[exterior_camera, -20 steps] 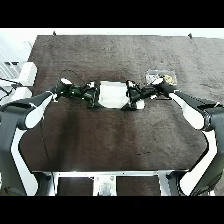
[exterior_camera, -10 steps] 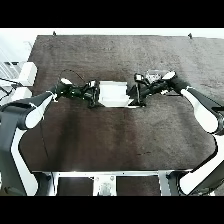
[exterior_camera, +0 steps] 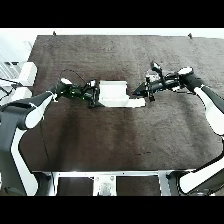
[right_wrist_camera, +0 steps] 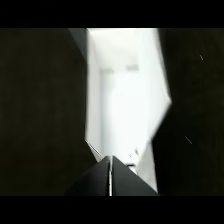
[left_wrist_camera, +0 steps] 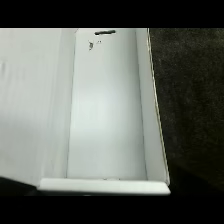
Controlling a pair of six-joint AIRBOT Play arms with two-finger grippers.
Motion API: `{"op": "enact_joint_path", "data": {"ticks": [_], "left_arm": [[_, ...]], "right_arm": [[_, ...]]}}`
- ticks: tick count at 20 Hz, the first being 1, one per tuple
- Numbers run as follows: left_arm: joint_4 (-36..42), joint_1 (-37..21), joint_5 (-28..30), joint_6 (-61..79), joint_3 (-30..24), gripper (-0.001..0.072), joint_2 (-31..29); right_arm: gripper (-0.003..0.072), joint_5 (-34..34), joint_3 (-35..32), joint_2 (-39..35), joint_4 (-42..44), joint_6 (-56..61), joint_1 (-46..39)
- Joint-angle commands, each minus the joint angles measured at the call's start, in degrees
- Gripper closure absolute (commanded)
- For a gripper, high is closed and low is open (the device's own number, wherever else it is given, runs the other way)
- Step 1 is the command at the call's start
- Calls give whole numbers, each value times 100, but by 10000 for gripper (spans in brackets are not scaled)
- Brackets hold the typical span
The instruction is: Fold the box and place the chain.
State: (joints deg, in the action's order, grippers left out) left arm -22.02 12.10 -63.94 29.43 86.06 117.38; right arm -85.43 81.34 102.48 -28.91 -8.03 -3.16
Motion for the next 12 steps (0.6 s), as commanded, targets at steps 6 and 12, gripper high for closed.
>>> {"op": "enact_joint_path", "data": {"ticks": [6,12], "left_arm": [[-11,-2,42,-4,0,362,-2],[-22,-2,44,-2,-2,362,-2]], "right_arm": [[680,881,-192,-26,1134,61,811],[681,2282,-192,59,1176,643,911]]}}
